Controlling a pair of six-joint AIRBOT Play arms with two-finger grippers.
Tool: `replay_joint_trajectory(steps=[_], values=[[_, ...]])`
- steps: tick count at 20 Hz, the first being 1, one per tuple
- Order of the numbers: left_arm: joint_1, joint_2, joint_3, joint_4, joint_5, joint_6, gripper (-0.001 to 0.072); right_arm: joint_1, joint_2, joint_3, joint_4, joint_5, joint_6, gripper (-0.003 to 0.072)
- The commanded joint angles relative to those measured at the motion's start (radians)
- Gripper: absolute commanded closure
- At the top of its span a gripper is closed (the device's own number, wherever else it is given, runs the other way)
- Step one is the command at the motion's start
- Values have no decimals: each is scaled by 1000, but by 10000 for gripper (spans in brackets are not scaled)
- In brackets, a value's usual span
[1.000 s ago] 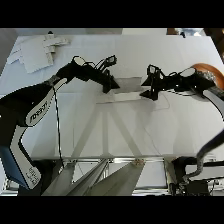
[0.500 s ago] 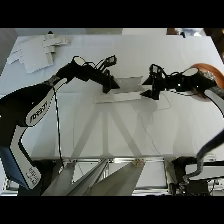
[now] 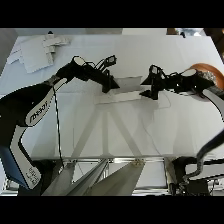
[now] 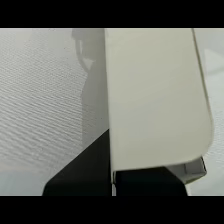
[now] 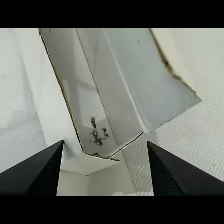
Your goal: Fold the box and place the chain.
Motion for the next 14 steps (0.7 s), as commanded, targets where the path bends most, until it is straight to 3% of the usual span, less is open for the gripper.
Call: replay_joint_trajectory(steps=[1, 5, 14], values=[[-1, 0, 0, 0, 1, 0, 699, -3, -24, 21, 12, 26, -6, 107], [-1, 0, 0, 0, 0, 0, 699, -2, -52, 73, 16, 79, -7, 107], [-1, 0, 0, 0, 0, 0, 699, 27, -54, 76, -3, 119, 47, 107]])
